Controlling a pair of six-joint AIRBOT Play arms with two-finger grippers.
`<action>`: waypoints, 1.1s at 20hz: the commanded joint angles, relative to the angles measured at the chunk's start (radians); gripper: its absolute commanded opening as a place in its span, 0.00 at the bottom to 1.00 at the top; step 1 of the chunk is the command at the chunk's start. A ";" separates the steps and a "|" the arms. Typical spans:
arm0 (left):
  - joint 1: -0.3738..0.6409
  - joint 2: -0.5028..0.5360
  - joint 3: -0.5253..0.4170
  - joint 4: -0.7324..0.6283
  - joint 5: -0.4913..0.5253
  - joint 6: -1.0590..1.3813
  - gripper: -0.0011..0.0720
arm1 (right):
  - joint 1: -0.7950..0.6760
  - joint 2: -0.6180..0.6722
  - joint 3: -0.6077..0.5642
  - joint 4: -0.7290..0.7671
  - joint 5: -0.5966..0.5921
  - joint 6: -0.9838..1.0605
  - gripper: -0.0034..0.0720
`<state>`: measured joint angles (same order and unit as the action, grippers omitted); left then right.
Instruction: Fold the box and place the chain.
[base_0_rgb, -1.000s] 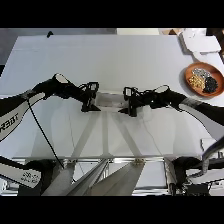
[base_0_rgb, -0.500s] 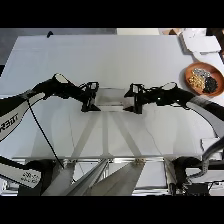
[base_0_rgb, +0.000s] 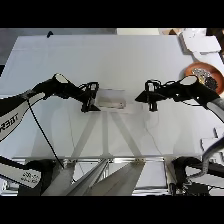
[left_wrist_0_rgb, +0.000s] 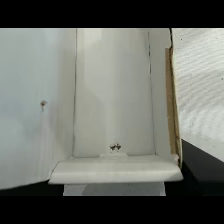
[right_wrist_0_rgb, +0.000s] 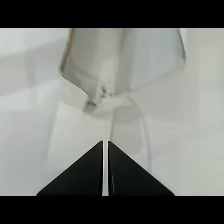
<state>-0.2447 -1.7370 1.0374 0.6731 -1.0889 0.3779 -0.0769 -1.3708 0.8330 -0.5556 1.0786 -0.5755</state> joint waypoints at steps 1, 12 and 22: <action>0.000 -0.001 0.000 -0.003 0.001 0.000 0.47 | 0.012 0.076 0.000 0.057 0.097 0.022 0.07; 0.000 -0.001 0.000 -0.003 0.001 0.000 0.47 | 0.168 0.063 0.000 0.302 -0.070 0.367 0.06; 0.000 -0.001 0.000 -0.003 0.001 0.000 0.47 | 0.116 -0.268 0.306 0.156 0.119 0.501 0.06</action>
<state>-0.2447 -1.7370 1.0370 0.6697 -1.0885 0.3771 0.0437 -1.5696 1.0599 -0.3534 1.1885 -0.1261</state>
